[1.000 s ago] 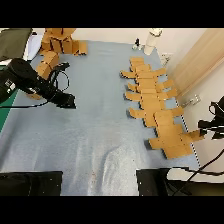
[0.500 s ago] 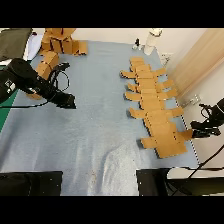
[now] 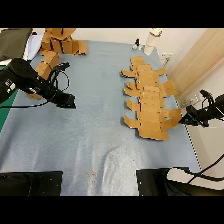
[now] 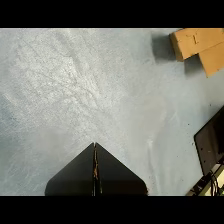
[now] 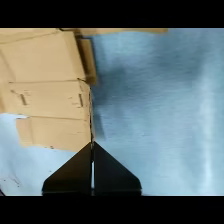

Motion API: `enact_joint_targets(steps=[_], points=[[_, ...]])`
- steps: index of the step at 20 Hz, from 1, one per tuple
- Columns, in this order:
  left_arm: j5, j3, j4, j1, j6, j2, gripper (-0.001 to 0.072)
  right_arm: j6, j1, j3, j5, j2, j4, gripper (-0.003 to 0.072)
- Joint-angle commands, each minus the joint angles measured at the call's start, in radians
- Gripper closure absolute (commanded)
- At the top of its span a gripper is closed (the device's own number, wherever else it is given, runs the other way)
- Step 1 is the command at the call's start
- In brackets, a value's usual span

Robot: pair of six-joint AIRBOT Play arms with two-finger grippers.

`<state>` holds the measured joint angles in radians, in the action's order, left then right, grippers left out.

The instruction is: Fold the box.

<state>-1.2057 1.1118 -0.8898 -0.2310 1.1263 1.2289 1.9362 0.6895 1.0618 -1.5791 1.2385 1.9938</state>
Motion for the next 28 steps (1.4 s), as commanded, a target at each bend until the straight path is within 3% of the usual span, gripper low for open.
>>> enact_joint_targets(steps=[1,4,9,15,20,23,25,28], points=[[0.0,0.001,0.0,0.0,0.0,-0.001,0.0697,-0.117,-0.078,0.0,-0.047,-0.062,0.064,0.0681],[0.0,0.001,0.0,0.0,0.0,-0.001,0.0697,-0.219,-0.176,0.0,-0.178,-0.085,0.064,0.0681],[0.0,0.001,0.0,0.0,0.0,-0.001,0.0697,-0.319,-0.393,-0.042,-0.168,-0.179,0.061,0.0682],[0.0,0.001,0.0,0.0,0.0,-0.001,0.0697,-0.49,-0.675,-0.251,0.176,-0.296,0.058,0.0682],[0.0,0.001,0.0,0.0,0.0,-0.001,0.0697,-0.588,-0.915,-0.425,0.447,-0.31,0.043,0.0682],[0.0,0.001,0.0,0.0,0.0,-0.001,0.0697,-0.66,-0.959,-0.469,0.509,-0.309,-0.032,0.0675],[0.001,0.001,0.0,0.0,0.0,-0.001,0.0697,-0.664,-0.958,-0.475,0.525,-0.309,-0.102,0.0332],[0.034,0.001,0.001,0.0,0.0,-0.001,0.0697,-0.675,-0.948,-0.475,0.555,-0.309,-0.174,0.0326]])
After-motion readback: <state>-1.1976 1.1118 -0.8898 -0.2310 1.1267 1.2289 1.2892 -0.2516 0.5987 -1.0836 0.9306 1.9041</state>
